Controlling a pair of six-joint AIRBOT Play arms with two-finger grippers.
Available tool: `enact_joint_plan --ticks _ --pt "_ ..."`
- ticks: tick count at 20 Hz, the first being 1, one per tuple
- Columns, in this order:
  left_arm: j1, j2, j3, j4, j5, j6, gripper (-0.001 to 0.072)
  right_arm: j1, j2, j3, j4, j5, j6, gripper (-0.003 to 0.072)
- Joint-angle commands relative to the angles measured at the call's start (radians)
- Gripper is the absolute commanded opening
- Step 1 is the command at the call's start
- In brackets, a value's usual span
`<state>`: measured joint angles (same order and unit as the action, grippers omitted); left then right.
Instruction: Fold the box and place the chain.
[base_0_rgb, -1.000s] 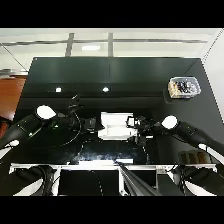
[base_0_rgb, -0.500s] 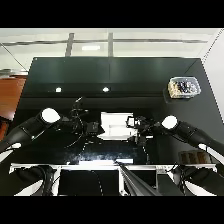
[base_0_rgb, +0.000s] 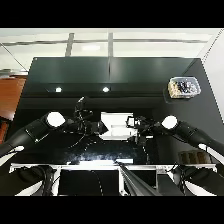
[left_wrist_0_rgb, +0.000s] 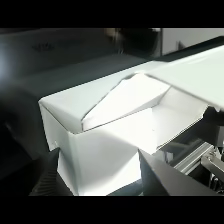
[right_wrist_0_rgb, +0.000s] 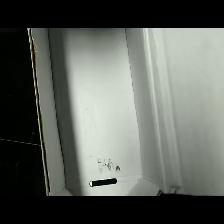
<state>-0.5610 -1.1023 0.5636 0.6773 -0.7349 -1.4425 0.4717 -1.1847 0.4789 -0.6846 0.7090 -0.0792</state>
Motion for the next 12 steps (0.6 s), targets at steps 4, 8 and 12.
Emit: enact_joint_plan --ticks 4,8,12 --pt "-0.034 0.000 0.001 0.093 0.055 -0.119 0.0559 0.001 0.000 0.001 0.000 -0.007 0.000 0.0479" --pt "-0.060 0.000 0.001 0.134 0.086 -0.161 0.0559 0.001 0.000 0.001 0.000 -0.007 0.000 0.0479" --pt "-0.073 -0.006 0.012 0.134 0.109 -0.163 0.0559 0.001 0.000 0.001 0.000 -0.007 0.000 0.0479"
